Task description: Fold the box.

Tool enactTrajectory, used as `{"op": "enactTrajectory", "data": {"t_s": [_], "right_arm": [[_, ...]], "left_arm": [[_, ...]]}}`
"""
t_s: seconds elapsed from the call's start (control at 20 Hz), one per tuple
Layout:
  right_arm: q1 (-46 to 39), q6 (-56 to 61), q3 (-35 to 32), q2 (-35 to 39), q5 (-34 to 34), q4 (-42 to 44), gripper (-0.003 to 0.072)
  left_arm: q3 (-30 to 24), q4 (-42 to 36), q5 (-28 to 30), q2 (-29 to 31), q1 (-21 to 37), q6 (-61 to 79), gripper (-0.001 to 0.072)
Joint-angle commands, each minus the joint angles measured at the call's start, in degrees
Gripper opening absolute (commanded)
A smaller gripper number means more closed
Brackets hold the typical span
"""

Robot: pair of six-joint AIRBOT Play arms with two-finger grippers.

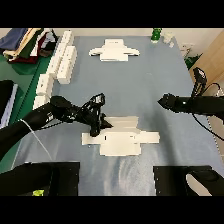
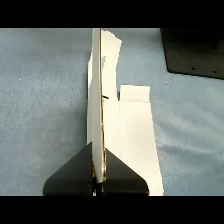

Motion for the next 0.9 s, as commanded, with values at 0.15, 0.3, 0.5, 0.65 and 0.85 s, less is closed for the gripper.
{"op": "enactTrajectory", "data": {"t_s": [0.15,0.3,0.5,0.65,0.85], "right_arm": [[0.04,0.00,0.04,0.00,-0.07,0.04,0.0322],[0.04,0.00,0.04,-0.02,-0.09,0.04,0.0322],[0.04,-0.02,0.04,-0.02,-0.07,0.04,0.0322],[0.04,-0.02,0.04,-0.02,-0.09,0.04,0.0322],[0.04,0.00,0.04,-0.02,-0.11,0.04,0.0322]], "left_arm": [[0.22,1.09,-1.33,-3.37,-1.70,-0.46,0.0014],[0.07,1.07,-0.55,-5.14,-2.05,-0.48,0.0014],[0.02,1.07,-0.24,-5.40,-2.05,-1.68,0.0014],[0.04,-0.55,-0.09,-4.83,-2.05,-2.29,0.0013],[-0.37,-2.54,3.43,-0.72,-2.05,-1.75,0.0012]]}}
